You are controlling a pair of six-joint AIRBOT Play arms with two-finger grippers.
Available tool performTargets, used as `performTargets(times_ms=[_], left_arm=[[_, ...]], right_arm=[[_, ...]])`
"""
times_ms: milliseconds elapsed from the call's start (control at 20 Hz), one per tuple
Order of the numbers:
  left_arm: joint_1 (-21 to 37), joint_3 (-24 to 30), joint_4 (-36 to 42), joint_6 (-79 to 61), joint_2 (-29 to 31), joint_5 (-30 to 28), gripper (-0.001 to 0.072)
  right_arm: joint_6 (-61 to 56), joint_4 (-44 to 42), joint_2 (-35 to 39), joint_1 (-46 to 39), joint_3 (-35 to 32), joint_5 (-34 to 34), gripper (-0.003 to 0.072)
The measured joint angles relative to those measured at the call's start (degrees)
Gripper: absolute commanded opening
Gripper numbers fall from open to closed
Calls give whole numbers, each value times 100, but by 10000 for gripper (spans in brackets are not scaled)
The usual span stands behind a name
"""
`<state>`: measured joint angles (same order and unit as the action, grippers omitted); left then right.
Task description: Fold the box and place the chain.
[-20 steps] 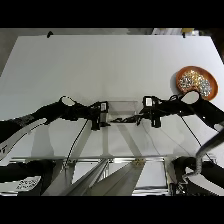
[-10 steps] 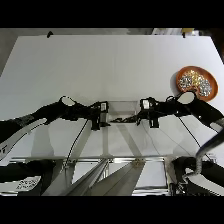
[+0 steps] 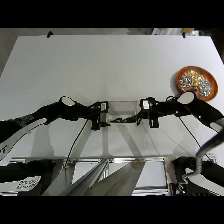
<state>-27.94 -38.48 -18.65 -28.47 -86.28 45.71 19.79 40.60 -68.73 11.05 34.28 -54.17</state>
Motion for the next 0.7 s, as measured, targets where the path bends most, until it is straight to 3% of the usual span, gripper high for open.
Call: performTargets(times_ms=[250,450,700], left_arm=[[2,0,-9,-4,0,4,10],[2,0,-17,-11,2,9,10],[0,0,9,13,0,-4,10]], right_arm=[[24,-216,0,-4,-2,-101,111],[39,-271,0,-4,0,-245,21],[-192,251,50,4,0,-306,22]])
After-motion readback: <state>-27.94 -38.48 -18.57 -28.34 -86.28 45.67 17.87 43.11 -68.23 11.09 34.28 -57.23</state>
